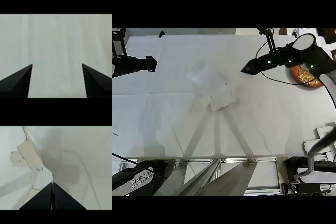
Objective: Fold the box and place the chain.
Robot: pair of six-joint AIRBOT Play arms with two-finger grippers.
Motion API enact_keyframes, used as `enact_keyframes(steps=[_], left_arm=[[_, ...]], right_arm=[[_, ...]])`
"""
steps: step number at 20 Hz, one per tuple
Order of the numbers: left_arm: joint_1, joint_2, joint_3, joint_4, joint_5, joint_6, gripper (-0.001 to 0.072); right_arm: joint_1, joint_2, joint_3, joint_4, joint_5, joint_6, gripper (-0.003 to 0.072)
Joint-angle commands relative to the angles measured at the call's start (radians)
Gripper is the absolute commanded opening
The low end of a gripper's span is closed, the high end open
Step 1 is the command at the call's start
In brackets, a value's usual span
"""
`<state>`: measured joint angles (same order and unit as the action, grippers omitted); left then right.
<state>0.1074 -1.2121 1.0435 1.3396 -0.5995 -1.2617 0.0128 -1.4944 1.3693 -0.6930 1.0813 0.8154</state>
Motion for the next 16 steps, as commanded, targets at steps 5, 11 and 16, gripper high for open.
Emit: enact_keyframes(steps=[5,11,16], left_arm=[[0.0,0.001,0.001,0.0,0.0,0.0,0.0696],[0.0,0.001,0.001,0.0,0.0,0.0,0.0696],[0.0,0.001,0.001,0.0,0.0,0.0,0.0696]], right_arm=[[0.011,0.135,-0.452,0.101,-0.504,-0.17,0.001],[0.011,0.135,-0.653,0.144,-0.718,-0.171,0.0011],[0.011,0.135,-0.653,0.208,-0.751,-0.17,0.001]])
